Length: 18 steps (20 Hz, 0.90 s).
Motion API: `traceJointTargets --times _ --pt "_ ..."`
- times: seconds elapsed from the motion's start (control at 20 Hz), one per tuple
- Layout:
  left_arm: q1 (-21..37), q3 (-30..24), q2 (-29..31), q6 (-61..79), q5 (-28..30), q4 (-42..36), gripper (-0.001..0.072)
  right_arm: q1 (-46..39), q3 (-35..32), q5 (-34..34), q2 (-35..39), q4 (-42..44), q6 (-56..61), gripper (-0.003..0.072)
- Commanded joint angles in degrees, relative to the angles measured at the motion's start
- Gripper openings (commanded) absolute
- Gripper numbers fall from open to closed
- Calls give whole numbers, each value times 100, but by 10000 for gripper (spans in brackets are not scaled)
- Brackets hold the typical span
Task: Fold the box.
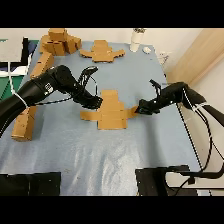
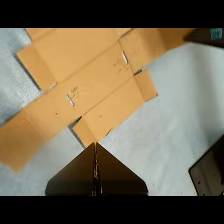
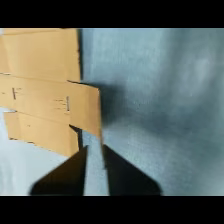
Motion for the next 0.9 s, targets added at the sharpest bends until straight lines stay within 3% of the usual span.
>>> traceJointTargets --times 0.0,0.15,0.4,0.85 --pt "7 7 -2 22 -151 70 12 175 -444 315 315 -247 149 258" --pt "4 7 -2 20 -136 66 12 175 -337 765 223 -393 142 258" --pt "4 7 -2 20 -136 66 12 179 46 647 -221 -315 -68 258" --pt "-4 7 -2 13 116 63 12 509 59 638 -625 -33 -461 258"
